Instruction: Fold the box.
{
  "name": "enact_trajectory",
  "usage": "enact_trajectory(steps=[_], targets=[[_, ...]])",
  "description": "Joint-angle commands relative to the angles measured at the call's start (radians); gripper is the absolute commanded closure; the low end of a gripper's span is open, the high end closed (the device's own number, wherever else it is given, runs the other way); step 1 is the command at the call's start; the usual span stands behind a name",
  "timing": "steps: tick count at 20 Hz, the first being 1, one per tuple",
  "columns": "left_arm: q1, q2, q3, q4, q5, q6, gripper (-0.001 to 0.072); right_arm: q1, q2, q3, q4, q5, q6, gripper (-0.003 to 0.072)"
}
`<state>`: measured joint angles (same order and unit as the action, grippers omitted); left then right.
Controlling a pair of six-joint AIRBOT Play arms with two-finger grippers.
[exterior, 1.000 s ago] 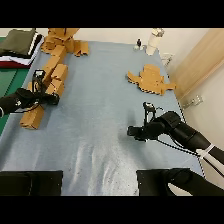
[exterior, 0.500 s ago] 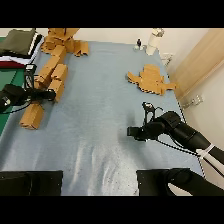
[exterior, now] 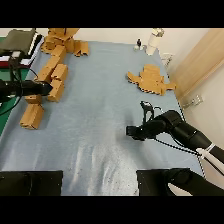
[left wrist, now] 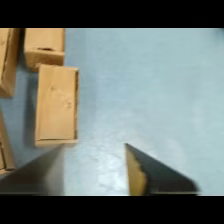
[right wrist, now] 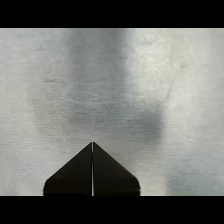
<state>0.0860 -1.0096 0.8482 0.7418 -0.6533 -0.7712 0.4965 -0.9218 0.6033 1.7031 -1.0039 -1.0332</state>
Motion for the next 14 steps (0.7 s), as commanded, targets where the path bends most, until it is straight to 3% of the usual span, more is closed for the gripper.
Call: enact_trajectory(steps=[1, 3, 6, 9, 11, 14], targets=[[-0.017, 0.107, 0.059, -0.05, -0.217, -0.015, 0.0477, 0.0, 0.0, 0.06, 0.019, 0.001, -0.04, 0.0684], [-0.068, 0.124, 0.14, -0.047, -0.312, -0.014, 0.0696, 0.0, -0.008, 0.126, 0.024, -0.006, -0.071, 0.0684], [-0.192, 0.104, 0.267, -0.037, -0.38, -0.1, 0.0695, 0.0, -0.076, 0.266, 0.034, -0.077, -0.13, 0.0684], [-0.324, 0.002, 0.381, 0.14, -0.46, -0.315, 0.0696, 0.0, -0.204, 0.428, 0.045, -0.2, -0.211, 0.0684], [-0.396, -0.084, 0.407, 0.29, -0.526, -0.476, 0.0696, 0.0, -0.285, 0.513, 0.067, -0.254, -0.248, 0.0684], [-0.461, -0.203, 0.406, 0.343, -0.578, -0.546, 0.0697, 0.0, -0.364, 0.576, 0.08, -0.263, -0.251, 0.0684]])
